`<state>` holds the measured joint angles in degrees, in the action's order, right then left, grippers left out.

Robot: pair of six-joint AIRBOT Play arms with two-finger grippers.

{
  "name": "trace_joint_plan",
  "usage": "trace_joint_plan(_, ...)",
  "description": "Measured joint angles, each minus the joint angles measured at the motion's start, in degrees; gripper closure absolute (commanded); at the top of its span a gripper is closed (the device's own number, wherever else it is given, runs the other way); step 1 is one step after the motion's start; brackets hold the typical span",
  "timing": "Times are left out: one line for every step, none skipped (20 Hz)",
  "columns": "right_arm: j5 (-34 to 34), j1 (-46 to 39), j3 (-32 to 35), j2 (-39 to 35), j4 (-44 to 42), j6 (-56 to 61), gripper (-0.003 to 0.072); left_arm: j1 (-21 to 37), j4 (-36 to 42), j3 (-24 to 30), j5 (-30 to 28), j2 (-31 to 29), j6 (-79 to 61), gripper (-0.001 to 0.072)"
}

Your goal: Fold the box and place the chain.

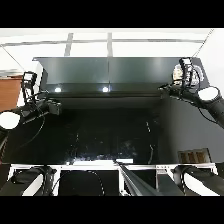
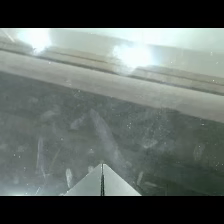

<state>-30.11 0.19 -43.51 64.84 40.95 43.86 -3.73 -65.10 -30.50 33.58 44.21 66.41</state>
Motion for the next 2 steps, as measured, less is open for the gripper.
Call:
trace_joint_plan(0.0,0.0,0.0,0.0,0.0,0.0,0.0669,0.0,0.0,0.1,0.0,-0.1,0.0,0.0683)
trace_joint_plan(0.2,0.0,0.0,0.0,0.0,-0.1,0.0669,0.0,0.0,0.2,0.0,-0.1,0.0,0.0683)
